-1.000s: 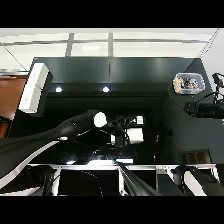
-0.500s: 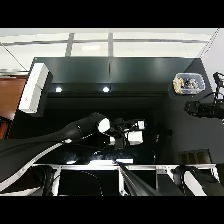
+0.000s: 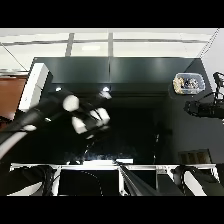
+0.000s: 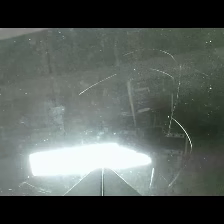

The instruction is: Fold the box and place the chain.

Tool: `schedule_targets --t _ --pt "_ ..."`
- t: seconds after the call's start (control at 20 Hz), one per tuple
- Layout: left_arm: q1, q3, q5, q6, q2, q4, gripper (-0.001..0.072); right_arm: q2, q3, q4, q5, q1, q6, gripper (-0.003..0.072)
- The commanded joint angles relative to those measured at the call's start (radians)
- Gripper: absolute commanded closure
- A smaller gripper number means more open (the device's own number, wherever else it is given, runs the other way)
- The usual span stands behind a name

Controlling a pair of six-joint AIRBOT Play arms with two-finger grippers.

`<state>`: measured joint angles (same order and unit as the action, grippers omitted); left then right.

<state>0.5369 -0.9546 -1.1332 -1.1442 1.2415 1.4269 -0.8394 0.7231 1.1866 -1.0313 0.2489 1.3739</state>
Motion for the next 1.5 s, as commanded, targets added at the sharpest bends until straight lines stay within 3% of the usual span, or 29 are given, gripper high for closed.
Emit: schedule_targets --t 0.0,0.3,0.45,0.55,0.75,1.0,1.45 --pt "-0.312 0.034 -0.213 -0.204 -0.107 0.083 0.0468 0.001 -0.001 0.000 -0.001 0.000 -0.010 0.0672" --pt "-0.855 0.188 -0.262 -0.209 -0.260 0.084 0.0468 0.001 -0.001 -0.004 -0.011 0.000 -0.010 0.0671" --pt "-1.064 0.237 -0.235 -0.157 -0.293 0.079 0.0468 0.001 -0.001 -0.004 -0.014 0.000 -0.010 0.0672" --pt "-1.149 0.255 -0.180 -0.073 -0.308 0.073 0.0468 0.001 -0.001 -0.004 -0.021 0.000 -0.010 0.0671" --pt "-1.222 0.254 -0.008 0.064 -0.307 -0.030 0.0468 0.001 -0.001 -0.007 -0.017 0.000 -0.010 0.0672" --pt "-1.229 0.254 0.179 0.248 -0.262 -0.171 0.0468 0.001 -0.001 -0.007 -0.003 0.000 -0.009 0.0671" --pt "-1.228 0.254 0.273 0.308 -0.144 -0.188 0.0467 0.001 -0.001 -0.007 0.018 0.000 -0.009 0.0671"
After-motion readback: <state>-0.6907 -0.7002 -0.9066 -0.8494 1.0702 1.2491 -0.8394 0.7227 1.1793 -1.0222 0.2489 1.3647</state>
